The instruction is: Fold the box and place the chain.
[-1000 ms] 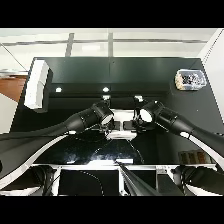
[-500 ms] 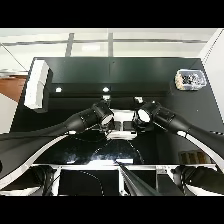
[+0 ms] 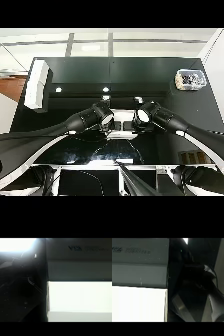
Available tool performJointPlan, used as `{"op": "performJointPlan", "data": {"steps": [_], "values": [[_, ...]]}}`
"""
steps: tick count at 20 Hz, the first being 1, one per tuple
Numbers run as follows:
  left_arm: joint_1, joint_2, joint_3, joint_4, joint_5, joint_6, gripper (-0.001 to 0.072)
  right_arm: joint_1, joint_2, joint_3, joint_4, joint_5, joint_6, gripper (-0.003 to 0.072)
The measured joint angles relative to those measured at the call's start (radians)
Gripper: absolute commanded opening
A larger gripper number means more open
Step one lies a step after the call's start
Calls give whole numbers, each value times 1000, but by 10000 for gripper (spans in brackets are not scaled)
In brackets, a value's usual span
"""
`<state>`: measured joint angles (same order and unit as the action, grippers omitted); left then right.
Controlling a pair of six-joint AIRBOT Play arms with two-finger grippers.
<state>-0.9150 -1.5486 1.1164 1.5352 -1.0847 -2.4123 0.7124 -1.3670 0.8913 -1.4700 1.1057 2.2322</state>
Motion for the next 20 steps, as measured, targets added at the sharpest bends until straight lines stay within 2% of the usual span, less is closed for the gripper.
{"op": "performJointPlan", "data": {"steps": [1, 5, 7, 8, 11, 12, 13, 14, 20], "values": [[0, 0, 0, 0, 0, 1, 28, 0, 0, 0, 0, -3, -1, 46], [0, 0, 0, 0, -1, 5, 28, 0, 0, 0, 0, -7, -7, 175], [0, 0, 0, 0, -1, 5, 28, 0, 0, 0, 0, -10, -6, 165], [0, 0, 0, 0, -1, 5, 28, 0, 0, 0, 1, -10, -6, 76], [0, 0, 0, 0, -1, 3, 28, 0, 0, 0, 1, -11, 0, 60], [0, 0, 0, 0, -1, 3, 28, 0, 0, 0, 2, -11, 0, 93], [0, 0, 0, 0, -1, 3, 28, 0, 0, 0, 2, -11, -3, 304], [0, 0, 0, 0, -1, 5, 28, 0, 0, 0, 2, -10, -6, 460], [0, 0, 0, 0, -1, 5, 28, 0, 37, 0, -2, -6, -42, 457]]}}
